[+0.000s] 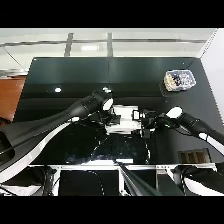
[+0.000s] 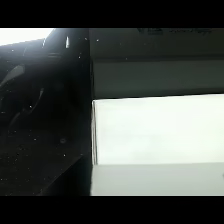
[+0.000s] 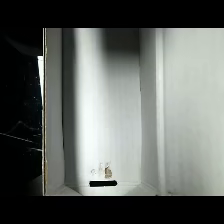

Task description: Fold the box and place the chain.

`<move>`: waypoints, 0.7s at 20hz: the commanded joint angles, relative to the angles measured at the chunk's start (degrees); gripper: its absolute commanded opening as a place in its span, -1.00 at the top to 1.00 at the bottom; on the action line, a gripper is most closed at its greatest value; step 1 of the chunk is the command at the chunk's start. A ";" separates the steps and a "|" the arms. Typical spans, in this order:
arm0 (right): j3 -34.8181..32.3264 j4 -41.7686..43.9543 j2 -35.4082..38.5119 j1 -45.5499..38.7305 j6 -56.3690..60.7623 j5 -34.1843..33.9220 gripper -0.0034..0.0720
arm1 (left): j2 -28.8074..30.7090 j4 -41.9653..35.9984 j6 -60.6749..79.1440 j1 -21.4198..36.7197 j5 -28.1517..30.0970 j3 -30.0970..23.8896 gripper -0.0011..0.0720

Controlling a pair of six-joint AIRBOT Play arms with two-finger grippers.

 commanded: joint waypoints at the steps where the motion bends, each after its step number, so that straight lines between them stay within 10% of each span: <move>1: 0.04 -0.11 0.00 0.07 -0.17 0.04 0.30 | -0.04 -0.52 -0.39 -0.04 0.20 0.04 0.91; 14: 0.04 -0.09 0.00 0.07 -0.26 0.07 0.30 | -0.04 -0.55 -0.31 0.00 -0.11 0.04 0.90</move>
